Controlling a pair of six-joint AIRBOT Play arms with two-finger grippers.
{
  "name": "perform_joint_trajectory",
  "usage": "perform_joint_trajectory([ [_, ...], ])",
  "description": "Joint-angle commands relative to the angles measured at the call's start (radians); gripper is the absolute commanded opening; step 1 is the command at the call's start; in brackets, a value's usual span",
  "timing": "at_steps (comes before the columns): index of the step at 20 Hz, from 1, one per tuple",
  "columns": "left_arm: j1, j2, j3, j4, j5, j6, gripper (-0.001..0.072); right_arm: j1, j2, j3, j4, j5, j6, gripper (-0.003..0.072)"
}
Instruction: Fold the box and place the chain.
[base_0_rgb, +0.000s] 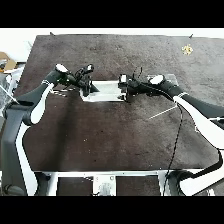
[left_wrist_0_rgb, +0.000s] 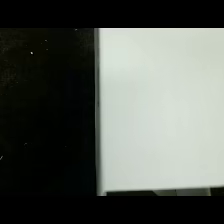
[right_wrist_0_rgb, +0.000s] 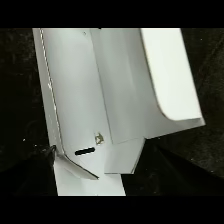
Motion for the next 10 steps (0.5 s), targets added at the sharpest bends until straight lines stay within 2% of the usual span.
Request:
perform_joint_trajectory([
  [1,0.0,-0.001,0.0,0.0,0.0,0.0,0.0011,-0.023,-0.068,0.1,0.01,0.126,0.033,0.0673],
  [4,0.0,-0.001,0.0,0.0,0.0,0.0,0.0011,-0.025,-0.151,0.191,-0.042,0.222,0.09,0.0674],
  [10,0.0,-0.001,0.0,0.0,0.0,0.0,0.001,-0.036,-0.274,0.317,-0.021,0.364,0.115,0.0674],
])
